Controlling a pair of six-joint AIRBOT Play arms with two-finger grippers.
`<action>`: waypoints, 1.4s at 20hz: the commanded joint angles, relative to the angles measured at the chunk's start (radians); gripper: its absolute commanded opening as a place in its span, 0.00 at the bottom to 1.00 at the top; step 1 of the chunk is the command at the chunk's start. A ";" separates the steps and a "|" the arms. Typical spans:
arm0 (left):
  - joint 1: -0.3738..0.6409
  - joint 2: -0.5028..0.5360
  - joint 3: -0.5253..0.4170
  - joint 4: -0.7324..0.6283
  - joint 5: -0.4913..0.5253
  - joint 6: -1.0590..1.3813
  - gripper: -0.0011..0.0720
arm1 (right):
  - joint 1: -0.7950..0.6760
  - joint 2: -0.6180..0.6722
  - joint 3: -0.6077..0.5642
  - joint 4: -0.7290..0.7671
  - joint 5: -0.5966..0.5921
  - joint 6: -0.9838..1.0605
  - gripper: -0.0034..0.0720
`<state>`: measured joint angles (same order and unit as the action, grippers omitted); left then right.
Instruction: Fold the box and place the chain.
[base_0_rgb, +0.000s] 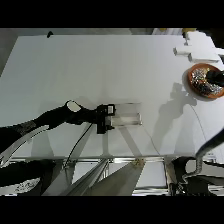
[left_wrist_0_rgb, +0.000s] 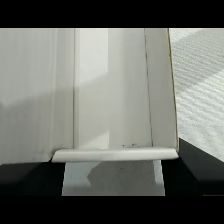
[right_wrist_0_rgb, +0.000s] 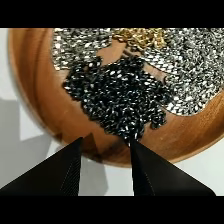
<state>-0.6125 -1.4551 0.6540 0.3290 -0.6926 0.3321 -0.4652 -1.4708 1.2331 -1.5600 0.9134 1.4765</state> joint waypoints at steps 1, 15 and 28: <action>0.000 0.000 0.000 0.000 0.000 0.000 0.30 | -0.026 -0.068 0.001 0.001 -0.050 0.000 0.43; 0.000 0.000 0.000 0.000 0.000 0.000 0.30 | -0.025 -0.169 0.001 -0.011 -0.086 0.071 0.36; 0.000 0.000 0.000 0.000 0.000 0.000 0.30 | -0.025 -0.016 0.002 -0.026 0.017 -0.003 0.06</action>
<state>-0.6125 -1.4551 0.6540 0.3294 -0.6930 0.3325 -0.4900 -1.5650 1.2346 -1.5818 0.8917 1.5185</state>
